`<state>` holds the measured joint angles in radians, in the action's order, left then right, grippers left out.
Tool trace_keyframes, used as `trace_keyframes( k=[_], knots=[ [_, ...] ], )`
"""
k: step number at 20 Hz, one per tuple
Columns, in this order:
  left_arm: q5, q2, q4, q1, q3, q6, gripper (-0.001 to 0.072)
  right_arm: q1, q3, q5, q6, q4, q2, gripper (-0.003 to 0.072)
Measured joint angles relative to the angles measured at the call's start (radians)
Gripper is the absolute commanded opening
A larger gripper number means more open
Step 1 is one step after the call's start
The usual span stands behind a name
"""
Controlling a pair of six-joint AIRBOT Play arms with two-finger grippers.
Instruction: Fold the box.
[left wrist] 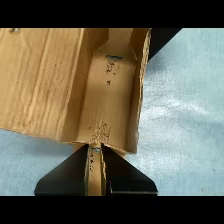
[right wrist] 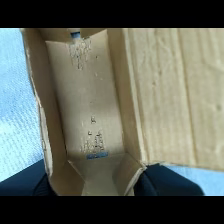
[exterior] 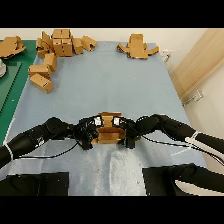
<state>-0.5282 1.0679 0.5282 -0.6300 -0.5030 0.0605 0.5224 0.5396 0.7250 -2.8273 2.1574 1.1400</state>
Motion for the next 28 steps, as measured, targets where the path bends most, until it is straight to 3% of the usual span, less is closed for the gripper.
trace_keyframes(
  k=[17, 18, 19, 20, 28],
  knots=[
    [0.056, 0.053, -0.059, -0.039, -0.002, 0.006, 0.0118, 0.000, 0.000, 0.000, 0.000, -0.004, 0.000, 0.0608],
    [0.063, 0.053, -0.060, -0.041, -0.002, 0.006, 0.0241, 0.000, 0.000, 0.000, 0.000, -0.005, 0.000, 0.0608],
    [0.066, 0.054, -0.060, -0.041, -0.002, 0.007, 0.0522, 0.000, 0.000, 0.000, 0.000, -0.006, 0.000, 0.0608],
    [0.067, 0.055, -0.060, -0.042, -0.002, 0.007, 0.0641, 0.000, 0.000, 0.000, 0.000, -0.007, 0.000, 0.0608],
    [0.057, 0.056, -0.061, -0.043, -0.002, 0.007, 0.0643, 0.000, 0.000, 0.002, 0.000, -0.008, 0.000, 0.0608]
  ],
)
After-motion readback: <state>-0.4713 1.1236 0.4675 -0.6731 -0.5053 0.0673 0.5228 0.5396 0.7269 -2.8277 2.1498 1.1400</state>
